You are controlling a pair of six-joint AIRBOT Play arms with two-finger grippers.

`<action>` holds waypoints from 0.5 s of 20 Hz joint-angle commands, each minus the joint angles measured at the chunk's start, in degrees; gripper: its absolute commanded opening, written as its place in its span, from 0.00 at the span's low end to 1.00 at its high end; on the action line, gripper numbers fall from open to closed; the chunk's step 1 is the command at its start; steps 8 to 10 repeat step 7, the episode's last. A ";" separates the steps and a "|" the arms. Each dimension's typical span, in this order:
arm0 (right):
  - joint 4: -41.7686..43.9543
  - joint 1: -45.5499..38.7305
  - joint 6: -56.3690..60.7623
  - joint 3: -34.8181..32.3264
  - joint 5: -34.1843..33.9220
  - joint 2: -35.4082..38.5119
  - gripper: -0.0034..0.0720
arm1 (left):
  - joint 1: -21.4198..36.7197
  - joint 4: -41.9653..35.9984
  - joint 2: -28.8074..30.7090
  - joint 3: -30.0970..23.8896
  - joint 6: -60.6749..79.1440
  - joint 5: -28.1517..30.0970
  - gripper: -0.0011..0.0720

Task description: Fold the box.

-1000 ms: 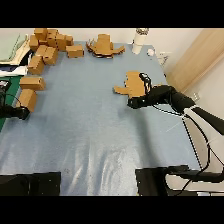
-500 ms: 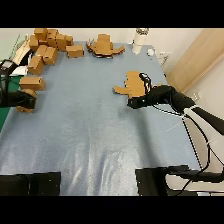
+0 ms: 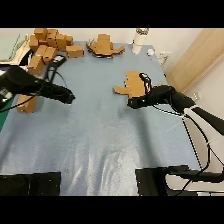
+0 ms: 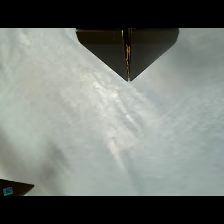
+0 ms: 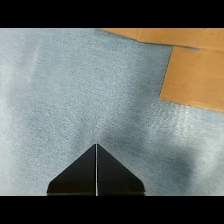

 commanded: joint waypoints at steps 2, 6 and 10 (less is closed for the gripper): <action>0.00 -0.02 0.00 0.04 0.00 0.00 0.05 | -4.85 -0.22 -6.58 1.92 -2.03 -0.26 0.03; 0.00 -0.02 0.00 0.04 0.02 0.00 0.05 | -5.49 -0.22 -7.65 1.92 -2.03 -0.31 0.03; -0.02 -0.02 0.00 0.04 0.02 0.00 0.05 | -5.49 -0.22 -7.65 1.92 -2.03 -0.31 0.03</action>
